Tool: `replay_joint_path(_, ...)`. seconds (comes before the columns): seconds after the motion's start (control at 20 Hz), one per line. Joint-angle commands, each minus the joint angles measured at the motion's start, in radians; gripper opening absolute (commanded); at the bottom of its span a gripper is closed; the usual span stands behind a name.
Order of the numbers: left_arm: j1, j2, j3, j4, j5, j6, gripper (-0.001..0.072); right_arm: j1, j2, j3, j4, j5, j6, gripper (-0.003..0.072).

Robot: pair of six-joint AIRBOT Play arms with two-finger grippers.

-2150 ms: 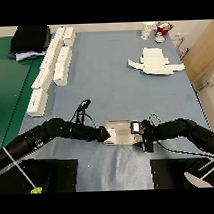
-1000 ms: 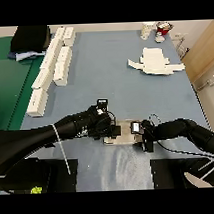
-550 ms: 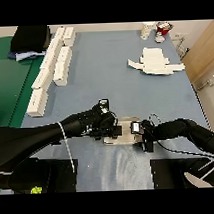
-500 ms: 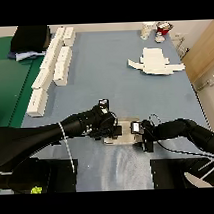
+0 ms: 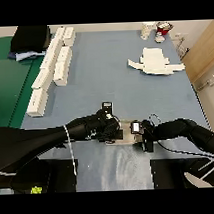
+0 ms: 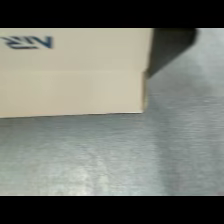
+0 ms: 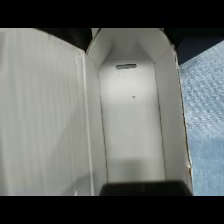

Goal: Fold the box.

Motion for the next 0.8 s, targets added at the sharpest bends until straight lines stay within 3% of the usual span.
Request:
replay_joint_path(0.0,-0.003,-0.003,0.001,0.007,0.035,-0.001,0.0015,0.001,0.001,0.001,0.0,0.0,-0.002,0.0515)
replay_joint_path(0.4,-0.003,-0.002,0.001,-0.024,0.034,-0.003,0.0018,0.001,0.001,0.001,0.0,0.0,-0.002,0.0515)
replay_joint_path(0.45,-0.003,-0.002,0.001,-0.025,0.034,-0.003,0.0061,0.001,0.001,0.001,0.0,0.0,-0.002,0.0515)
replay_joint_path(0.5,-0.003,-0.002,0.001,-0.027,0.034,-0.003,0.0317,0.001,0.001,0.001,0.0,0.0,-0.002,0.0515)
replay_joint_path(0.55,-0.003,-0.002,0.002,-0.028,0.034,-0.004,0.0497,0.001,0.001,0.001,0.0,0.001,-0.002,0.0515)
replay_joint_path(0.75,-0.003,-0.002,0.002,-0.027,0.033,-0.004,0.0473,0.001,0.001,0.001,0.0,0.0,-0.002,0.0515)
